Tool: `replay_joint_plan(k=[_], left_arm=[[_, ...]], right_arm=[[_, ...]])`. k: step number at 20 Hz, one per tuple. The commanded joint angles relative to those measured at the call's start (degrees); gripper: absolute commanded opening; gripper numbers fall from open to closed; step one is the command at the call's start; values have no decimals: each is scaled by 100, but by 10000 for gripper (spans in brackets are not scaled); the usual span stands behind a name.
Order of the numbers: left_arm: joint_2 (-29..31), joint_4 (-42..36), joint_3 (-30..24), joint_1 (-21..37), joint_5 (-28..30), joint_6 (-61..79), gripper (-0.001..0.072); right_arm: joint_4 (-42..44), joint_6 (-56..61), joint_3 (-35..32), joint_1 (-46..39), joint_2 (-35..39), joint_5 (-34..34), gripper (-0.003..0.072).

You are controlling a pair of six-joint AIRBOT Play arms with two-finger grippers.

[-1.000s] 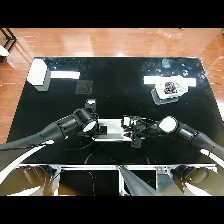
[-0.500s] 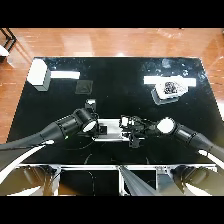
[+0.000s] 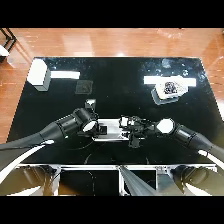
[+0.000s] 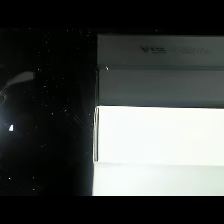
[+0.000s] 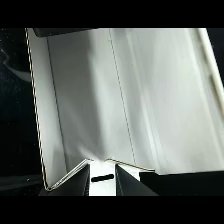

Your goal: Fold the box and place the chain.

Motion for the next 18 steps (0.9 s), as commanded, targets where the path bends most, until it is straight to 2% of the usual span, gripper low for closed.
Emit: replay_joint_plan(k=[1, 15, 16, 17, 18], left_arm=[[-2, -7, 2, 0, 11, 0, 19], [-2, -7, 2, 0, 9, 0, 19], [-2, -7, 2, 0, 9, 0, 19], [-2, -7, 2, 0, 9, 0, 19], [-2, -7, 2, 0, 9, 0, 19]], right_arm=[[2, 2, 4, 4, -2, 0, 177], [63, -2, 4, 4, -127, -66, 179], [87, -2, 4, 4, -127, -68, 242], [107, 0, 4, 4, -127, -72, 362], [105, -2, 4, 4, -127, -72, 371]])
